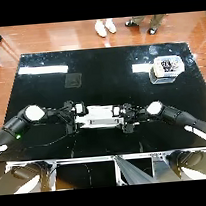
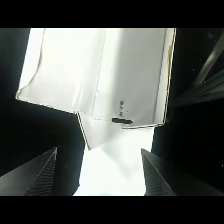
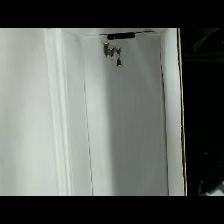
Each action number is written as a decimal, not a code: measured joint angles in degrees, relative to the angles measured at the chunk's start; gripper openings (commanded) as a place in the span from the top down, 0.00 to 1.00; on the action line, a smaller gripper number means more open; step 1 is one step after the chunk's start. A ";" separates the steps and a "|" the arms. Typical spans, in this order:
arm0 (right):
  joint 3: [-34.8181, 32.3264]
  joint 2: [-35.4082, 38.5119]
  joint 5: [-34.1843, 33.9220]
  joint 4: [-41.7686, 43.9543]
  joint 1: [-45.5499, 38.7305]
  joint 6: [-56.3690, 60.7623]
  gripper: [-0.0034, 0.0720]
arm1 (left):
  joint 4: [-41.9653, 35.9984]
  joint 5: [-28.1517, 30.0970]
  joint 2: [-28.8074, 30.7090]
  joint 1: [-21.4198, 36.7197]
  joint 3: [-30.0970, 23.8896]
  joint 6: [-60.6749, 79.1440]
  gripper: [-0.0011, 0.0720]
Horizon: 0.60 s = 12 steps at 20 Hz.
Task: Fold the box and place the chain.
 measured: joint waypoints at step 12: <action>0.00 0.00 0.00 0.00 0.00 0.00 0.55 | 1.25 1.60 -1.92 -1.53 0.04 -3.78 0.15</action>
